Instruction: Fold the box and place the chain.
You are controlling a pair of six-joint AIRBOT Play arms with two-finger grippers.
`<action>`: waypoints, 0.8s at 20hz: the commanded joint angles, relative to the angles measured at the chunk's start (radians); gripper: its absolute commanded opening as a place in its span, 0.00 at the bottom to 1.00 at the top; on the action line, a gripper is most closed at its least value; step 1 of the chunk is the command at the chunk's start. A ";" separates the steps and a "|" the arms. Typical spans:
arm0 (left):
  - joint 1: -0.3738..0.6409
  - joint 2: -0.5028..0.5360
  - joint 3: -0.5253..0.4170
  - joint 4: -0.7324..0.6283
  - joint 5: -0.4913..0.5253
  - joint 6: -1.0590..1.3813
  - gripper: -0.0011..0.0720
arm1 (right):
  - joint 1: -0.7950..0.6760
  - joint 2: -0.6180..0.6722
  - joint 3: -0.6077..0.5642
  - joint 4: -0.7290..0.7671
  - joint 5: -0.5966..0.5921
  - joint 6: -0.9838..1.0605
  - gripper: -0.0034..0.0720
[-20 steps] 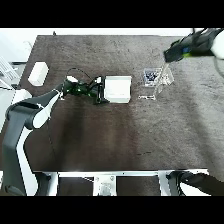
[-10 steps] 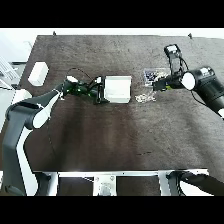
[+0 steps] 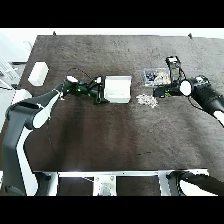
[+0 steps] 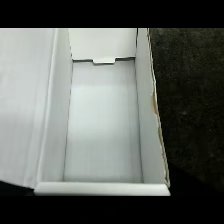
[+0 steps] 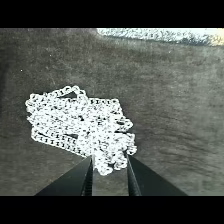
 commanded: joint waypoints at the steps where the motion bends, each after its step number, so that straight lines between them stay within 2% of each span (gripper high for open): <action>1: 0.000 0.000 0.001 0.000 0.000 0.000 0.41 | -0.001 -0.011 -0.005 0.159 0.000 -0.132 0.41; 9: 0.000 0.000 0.001 0.000 0.000 0.000 0.41 | -0.017 -0.193 -0.005 0.191 0.000 -0.251 0.41; 16: 0.000 0.000 0.001 0.000 0.000 0.000 0.41 | -0.032 -0.212 -0.003 0.182 -0.001 -0.257 0.41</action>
